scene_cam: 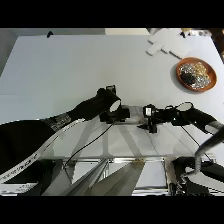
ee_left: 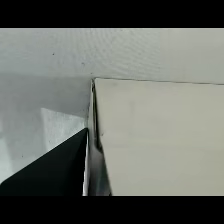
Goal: Fold the box and place the chain.
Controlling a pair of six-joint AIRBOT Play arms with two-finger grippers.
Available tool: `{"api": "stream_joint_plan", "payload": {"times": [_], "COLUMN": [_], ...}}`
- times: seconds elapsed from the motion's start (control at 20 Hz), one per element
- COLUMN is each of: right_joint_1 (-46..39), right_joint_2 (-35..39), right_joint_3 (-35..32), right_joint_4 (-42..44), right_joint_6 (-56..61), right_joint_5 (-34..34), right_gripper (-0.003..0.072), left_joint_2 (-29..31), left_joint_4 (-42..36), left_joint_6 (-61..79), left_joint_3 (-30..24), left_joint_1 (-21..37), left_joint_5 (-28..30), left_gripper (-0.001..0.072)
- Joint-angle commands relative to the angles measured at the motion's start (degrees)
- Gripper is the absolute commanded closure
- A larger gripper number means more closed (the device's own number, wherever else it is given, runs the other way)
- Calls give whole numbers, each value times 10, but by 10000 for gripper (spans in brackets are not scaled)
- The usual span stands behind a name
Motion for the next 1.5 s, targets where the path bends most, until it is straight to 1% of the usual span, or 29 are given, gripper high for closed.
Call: {"api": "stream_joint_plan", "payload": {"times": [0.0, 0.1, 0.15, 0.2, 0.25, 0.35, 0.4, 0.45, 0.5, 0.65, 0.7, 0.75, 0.8, 0.85, 1.0, 1.15, 1.3, 1.35, 1.45], "right_joint_1": [0, 0, 0, 0, 0, 0, 0, 0, 0, 0, 0, 0, 0, 0, 0, 0, 0, 0, 0], "right_joint_2": [0, 0, 0, 0, 0, 0, 0, 0, 0, 0, 0, 0, 0, 0, 0, 0, 0, 0, 0], "right_joint_3": [0, 0, 0, 0, 0, 0, 0, 0, 0, 0, 0, 0, 0, 0, 0, 0, 0, 0, 0], "right_joint_4": [0, 0, 0, 0, 0, 0, 0, 0, 0, 0, 0, 0, 0, 0, 0, 0, 0, 0, 0], "right_joint_6": [0, 0, 0, 0, 0, 0, 0, 0, 0, 0, 0, 0, 0, 0, 0, 0, 0, 0, 0], "right_joint_5": [0, 0, 0, 0, 0, 0, 0, 0, 0, 0, 0, 0, 0, 0, 0, 0, 0, 0, 0], "right_gripper": [285, 284, 284, 284, 284, 284, 284, 284, 284, 284, 284, 284, 284, 284, 284, 284, 284, 284, 284], "left_joint_2": [-16, -18, -18, -18, -18, -18, -19, -21, -24, -35, -38, -40, -42, -42, -43, -43, -42, -42, -42], "left_joint_4": [-1, 0, 1, 1, 0, 1, 2, 3, 6, 12, 12, 9, 8, 8, 10, 15, 24, 24, 20], "left_joint_6": [2, 2, 2, 5, 18, 47, 59, 63, 63, 67, 71, 83, 93, 95, 95, 96, 111, 117, 118], "left_joint_3": [17, 20, 20, 20, 20, 25, 31, 38, 47, 64, 64, 64, 64, 64, 64, 64, 65, 66, 66], "left_joint_1": [-1, -1, -1, -1, -1, -1, -1, -1, -1, -3, -4, -7, -9, -10, -10, -3, 6, 8, 8], "left_joint_5": [-26, -24, -26, -27, -27, -34, -38, -42, -50, -77, -79, -79, -79, -79, -80, -112, -156, -158, -139], "left_gripper": [368, 370, 396, 440, 468, 618, 649, 663, 705, 705, 672, 547, 378, 359, 367, 366, 358, 358, 359]}}
